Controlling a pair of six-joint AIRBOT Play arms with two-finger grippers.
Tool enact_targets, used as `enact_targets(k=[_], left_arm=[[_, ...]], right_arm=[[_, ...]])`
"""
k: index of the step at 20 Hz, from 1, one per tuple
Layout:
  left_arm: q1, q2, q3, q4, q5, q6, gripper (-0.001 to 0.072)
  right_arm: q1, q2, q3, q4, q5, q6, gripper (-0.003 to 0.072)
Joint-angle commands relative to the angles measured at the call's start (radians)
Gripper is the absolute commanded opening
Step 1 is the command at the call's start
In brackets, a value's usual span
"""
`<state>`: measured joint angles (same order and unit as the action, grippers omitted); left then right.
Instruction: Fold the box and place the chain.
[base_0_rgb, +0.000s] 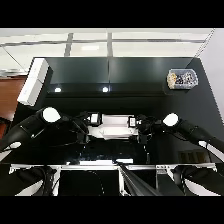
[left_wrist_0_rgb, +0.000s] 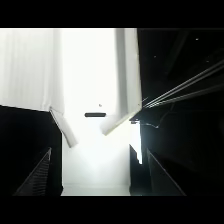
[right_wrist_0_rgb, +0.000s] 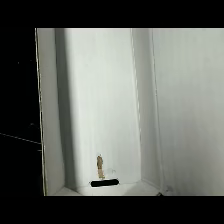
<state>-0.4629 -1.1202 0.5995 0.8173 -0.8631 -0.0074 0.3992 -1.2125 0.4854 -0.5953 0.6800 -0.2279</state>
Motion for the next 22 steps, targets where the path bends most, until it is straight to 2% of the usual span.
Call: enact_targets(k=[1,3,4,6,7,9,11,16,17,18,22], left_arm=[[-0.008,-0.039,0.001,-0.042,0.070,-0.007,0.0689],[-0.014,-0.045,0.001,-0.093,0.069,-0.007,0.0684],[-0.022,-0.045,0.002,-0.107,0.069,-0.007,0.0657],[-0.046,-0.045,0.001,-0.115,0.069,-0.007,0.0523],[-0.053,-0.045,0.001,-0.114,0.070,-0.007,0.0484],[-0.057,-0.045,0.002,-0.099,0.071,-0.007,0.0475],[-0.057,-0.045,0.002,-0.072,0.070,-0.007,0.0350],[-0.058,-0.045,0.002,-0.073,0.075,-0.007,0.0348],[-0.058,-0.045,0.002,-0.075,0.076,-0.007,0.0313],[-0.058,-0.045,0.002,-0.074,0.078,-0.007,0.0227],[-0.059,-0.045,0.002,-0.077,0.098,-0.008,0.0216]], right_arm=[[0.000,0.000,0.000,0.000,0.000,0.000,0.0095],[0.000,0.000,0.000,0.000,0.000,0.000,0.0095],[0.000,0.000,0.000,0.000,0.000,0.000,0.0095],[0.000,0.000,0.000,0.000,0.000,0.000,0.0095],[0.000,0.000,0.000,0.000,0.000,0.000,0.0095],[0.000,0.000,0.000,0.000,0.000,0.000,0.0095],[0.000,0.000,0.000,0.000,0.000,0.000,0.0095],[0.000,0.000,0.000,0.000,0.000,0.000,0.0095],[0.000,0.000,0.000,0.000,0.000,0.000,0.0095],[0.000,0.000,0.000,0.000,0.000,0.000,0.0094],[0.000,0.000,0.000,0.000,0.000,0.000,0.0094]])
